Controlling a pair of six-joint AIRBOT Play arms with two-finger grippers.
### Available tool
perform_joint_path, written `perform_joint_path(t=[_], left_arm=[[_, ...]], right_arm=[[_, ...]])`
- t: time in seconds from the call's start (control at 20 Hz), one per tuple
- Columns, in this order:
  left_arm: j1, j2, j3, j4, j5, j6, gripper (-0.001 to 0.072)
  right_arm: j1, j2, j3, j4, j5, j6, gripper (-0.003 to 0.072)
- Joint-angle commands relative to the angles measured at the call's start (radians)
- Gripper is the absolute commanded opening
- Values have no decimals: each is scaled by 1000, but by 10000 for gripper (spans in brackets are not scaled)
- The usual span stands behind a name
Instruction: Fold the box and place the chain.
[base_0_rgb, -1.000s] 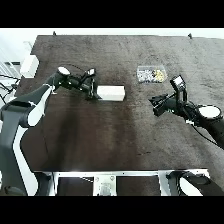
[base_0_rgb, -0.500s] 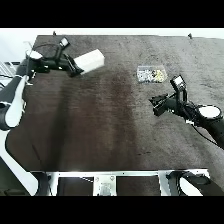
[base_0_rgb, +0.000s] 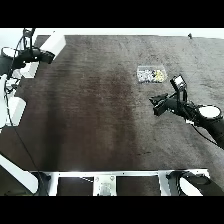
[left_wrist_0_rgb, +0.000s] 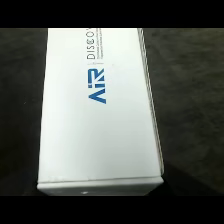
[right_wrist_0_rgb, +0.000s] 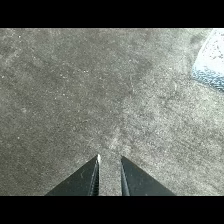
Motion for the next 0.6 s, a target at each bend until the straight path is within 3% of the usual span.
perform_joint_path(t=[0.0,0.3,0.55], left_arm=[[13,-1,-24,177,148,-194,19],[74,-1,-163,204,218,-305,21],[97,-26,-187,120,183,-281,21]], right_arm=[[0,1,0,0,-14,0,160],[0,1,0,0,-32,0,160],[0,1,0,13,-32,0,160]])
